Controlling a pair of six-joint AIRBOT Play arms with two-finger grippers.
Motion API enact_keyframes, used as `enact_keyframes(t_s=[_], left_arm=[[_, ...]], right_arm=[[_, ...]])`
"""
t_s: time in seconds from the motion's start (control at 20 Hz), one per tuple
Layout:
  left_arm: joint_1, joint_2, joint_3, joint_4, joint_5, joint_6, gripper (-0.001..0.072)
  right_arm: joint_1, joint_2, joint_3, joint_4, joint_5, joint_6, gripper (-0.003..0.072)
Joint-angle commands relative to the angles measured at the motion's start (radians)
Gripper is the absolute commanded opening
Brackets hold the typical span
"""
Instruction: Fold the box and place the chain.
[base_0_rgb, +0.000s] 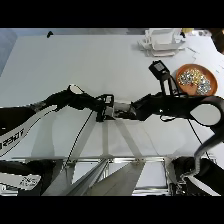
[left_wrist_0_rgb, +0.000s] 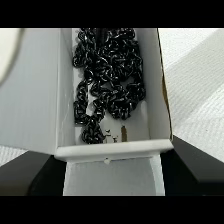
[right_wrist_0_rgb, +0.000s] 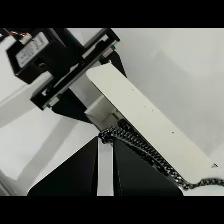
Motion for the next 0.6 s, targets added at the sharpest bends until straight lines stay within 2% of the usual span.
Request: enact_keyframes(t_s=[0.0, 0.05, 0.15, 0.2, 0.4, 0.55], left_arm=[[0.001, 0.000, 0.000, 0.000, 0.000, 0.000, 0.0081], [0.001, 0.000, 0.000, 0.000, 0.000, 0.000, 0.0081], [0.001, 0.000, 0.000, 0.000, 0.000, 0.000, 0.0081], [0.001, 0.000, 0.000, 0.000, 0.000, 0.000, 0.0081], [0.001, 0.000, 0.000, 0.000, 0.000, 0.000, 0.0081], [0.001, 0.000, 0.000, 0.000, 0.000, 0.000, 0.0081]], right_arm=[[0.024, -0.065, -0.001, 0.000, -0.012, -0.069, 0.0019], [0.032, -0.066, -0.001, -0.001, -0.023, -0.069, 0.0037], [0.038, -0.062, -0.001, 0.002, -0.059, -0.069, 0.0238], [0.038, -0.053, 0.000, 0.002, -0.074, -0.069, 0.0279], [0.011, 0.032, 0.000, -0.067, -0.176, -0.069, 0.0278], [-0.135, 0.070, 0.002, -0.086, -0.206, -0.068, 0.0245]])
